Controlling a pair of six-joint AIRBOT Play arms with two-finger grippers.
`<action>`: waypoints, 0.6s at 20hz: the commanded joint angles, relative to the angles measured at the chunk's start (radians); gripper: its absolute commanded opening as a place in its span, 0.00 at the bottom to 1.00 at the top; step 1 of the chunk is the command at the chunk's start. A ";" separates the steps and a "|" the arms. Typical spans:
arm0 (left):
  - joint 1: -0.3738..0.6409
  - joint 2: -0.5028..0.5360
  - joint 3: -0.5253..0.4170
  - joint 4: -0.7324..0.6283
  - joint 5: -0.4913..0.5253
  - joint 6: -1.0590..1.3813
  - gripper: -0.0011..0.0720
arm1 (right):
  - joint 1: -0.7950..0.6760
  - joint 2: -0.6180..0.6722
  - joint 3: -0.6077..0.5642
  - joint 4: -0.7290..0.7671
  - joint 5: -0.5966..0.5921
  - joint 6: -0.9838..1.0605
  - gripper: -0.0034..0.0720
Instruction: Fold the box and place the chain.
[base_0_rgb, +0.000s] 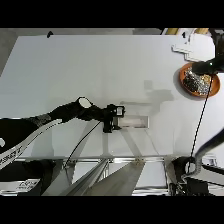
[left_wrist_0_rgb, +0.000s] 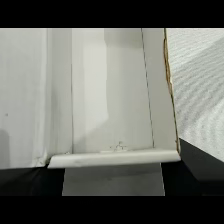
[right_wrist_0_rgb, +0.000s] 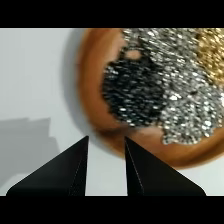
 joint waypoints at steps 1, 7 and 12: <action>0.000 0.000 0.000 0.000 0.000 0.000 0.36 | -0.095 -0.103 0.006 0.006 -0.057 -0.063 0.34; 0.000 0.000 0.000 0.000 0.000 0.000 0.36 | -0.098 -0.233 0.006 0.048 -0.109 -0.137 0.27; 0.000 0.000 0.000 0.000 0.000 0.000 0.36 | -0.098 -0.277 0.006 0.062 -0.164 -0.140 0.27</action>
